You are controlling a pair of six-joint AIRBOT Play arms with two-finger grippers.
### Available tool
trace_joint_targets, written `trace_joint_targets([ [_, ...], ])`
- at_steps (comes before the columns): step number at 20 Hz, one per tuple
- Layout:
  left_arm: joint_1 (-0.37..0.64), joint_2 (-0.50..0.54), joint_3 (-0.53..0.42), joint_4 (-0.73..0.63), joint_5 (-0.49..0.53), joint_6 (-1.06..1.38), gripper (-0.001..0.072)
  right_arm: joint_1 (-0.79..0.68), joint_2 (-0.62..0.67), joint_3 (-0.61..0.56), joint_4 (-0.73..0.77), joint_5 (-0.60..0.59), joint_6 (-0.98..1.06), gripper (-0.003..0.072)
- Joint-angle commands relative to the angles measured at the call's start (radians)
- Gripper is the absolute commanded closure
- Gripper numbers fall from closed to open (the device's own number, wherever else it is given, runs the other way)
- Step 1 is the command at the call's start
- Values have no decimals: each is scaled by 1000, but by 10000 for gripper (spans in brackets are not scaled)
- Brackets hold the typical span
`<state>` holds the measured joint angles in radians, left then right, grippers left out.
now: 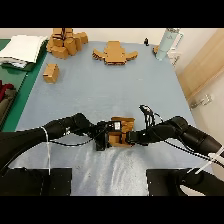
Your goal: Fold the box.
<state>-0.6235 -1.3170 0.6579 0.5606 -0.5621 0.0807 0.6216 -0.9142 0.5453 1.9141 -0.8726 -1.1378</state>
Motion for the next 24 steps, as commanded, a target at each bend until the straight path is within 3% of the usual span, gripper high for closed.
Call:
trace_joint_targets([
  [1, 0, 0, 0, 0, 15, -3, 118, 16, -9, 23, -57, 5, 98, 203],
  [7, 1, 0, 0, 8, 65, -76, 117, 16, -15, 74, -157, -2, 181, 203],
  [19, 1, 0, 0, 26, 71, -131, 118, 17, -179, 172, -176, -42, 177, 227],
  [24, 1, 0, 0, 26, 71, -131, 118, 104, -226, 220, -358, -166, 339, 242],
])
